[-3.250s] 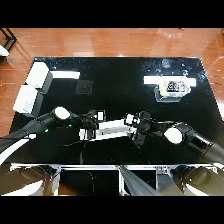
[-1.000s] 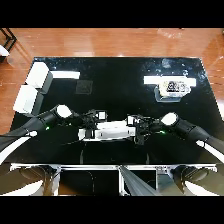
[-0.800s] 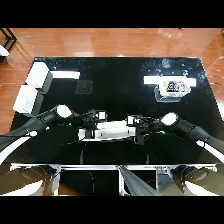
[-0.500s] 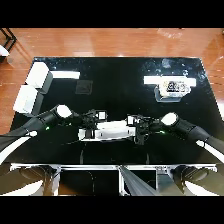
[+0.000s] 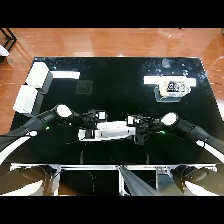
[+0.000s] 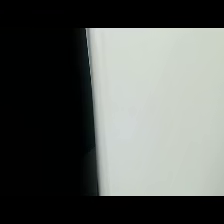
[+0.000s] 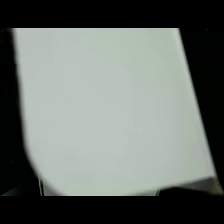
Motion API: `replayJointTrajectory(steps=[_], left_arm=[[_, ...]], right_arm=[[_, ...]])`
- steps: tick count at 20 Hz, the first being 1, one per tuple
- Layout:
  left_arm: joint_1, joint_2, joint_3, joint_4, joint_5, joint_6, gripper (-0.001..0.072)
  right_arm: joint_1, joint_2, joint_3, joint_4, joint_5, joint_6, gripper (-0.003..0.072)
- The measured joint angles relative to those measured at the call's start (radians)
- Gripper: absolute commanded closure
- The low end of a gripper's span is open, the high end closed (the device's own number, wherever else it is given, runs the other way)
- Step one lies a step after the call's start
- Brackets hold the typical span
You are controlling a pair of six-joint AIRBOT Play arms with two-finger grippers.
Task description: Fold the box and place the chain.
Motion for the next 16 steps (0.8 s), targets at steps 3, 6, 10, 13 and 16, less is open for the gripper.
replayJointTrajectory(steps=[3,6,10,13,16], left_arm=[[0.000,0.000,0.006,0.001,0.001,0.000,0.0690],[0.000,0.000,0.010,0.001,0.006,0.000,0.0621],[0.000,0.000,0.013,0.001,0.009,0.000,0.0341],[0.000,0.003,0.014,-0.003,0.005,-0.009,0.0180],[0.002,0.013,0.015,-0.006,0.006,-0.047,0.0125]], right_arm=[[0.000,0.000,0.000,0.000,-0.003,0.004,0.0153],[0.002,0.000,0.000,0.000,-0.010,0.011,0.0153],[0.008,0.000,0.000,-0.006,-0.026,0.026,0.0154],[0.010,0.000,0.000,-0.008,-0.025,0.027,0.0155],[0.011,0.000,0.000,-0.009,-0.024,0.032,0.0333]])
